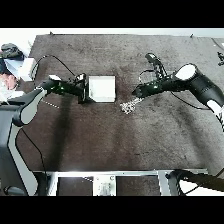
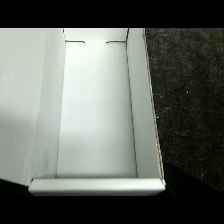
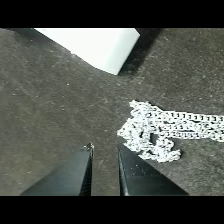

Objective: Fold the box and place the chain.

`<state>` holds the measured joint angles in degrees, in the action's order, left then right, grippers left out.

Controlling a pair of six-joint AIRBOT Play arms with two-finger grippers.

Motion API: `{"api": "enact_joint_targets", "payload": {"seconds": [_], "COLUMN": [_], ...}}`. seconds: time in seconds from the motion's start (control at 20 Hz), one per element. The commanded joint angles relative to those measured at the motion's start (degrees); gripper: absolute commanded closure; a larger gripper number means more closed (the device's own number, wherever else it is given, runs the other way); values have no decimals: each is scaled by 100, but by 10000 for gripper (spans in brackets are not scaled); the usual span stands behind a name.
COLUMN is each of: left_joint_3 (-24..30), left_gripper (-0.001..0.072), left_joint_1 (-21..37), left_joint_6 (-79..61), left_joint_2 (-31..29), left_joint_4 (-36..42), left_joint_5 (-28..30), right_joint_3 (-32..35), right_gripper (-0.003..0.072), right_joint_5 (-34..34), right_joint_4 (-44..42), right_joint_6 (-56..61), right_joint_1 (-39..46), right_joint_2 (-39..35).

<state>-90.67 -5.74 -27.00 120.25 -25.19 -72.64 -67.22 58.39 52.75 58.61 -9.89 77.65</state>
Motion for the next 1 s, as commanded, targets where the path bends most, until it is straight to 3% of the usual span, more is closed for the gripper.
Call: {"api": "enact_joint_targets", "payload": {"seconds": [0.0,0.25,0.4,0.6,0.95], "left_joint_3": [-2,-2,-2,-2,-2], "left_gripper": [248,248,248,248,248], "left_joint_1": [0,0,0,0,0], "left_joint_6": [-2,0,-2,0,-2], "left_joint_2": [2,2,2,2,2], "left_joint_4": [0,0,0,0,0], "left_joint_5": [0,2,0,0,2], "right_joint_3": [57,55,55,57,55], "right_gripper": [511,512,512,511,510], "right_joint_5": [-48,-201,-564,-334,-398], "right_joint_4": [107,162,767,1908,1416], "right_joint_6": [-94,-662,-1043,-1106,-2107], "right_joint_1": [-4,-111,-149,-144,-146], "right_joint_2": [181,920,1147,1143,1202]}}
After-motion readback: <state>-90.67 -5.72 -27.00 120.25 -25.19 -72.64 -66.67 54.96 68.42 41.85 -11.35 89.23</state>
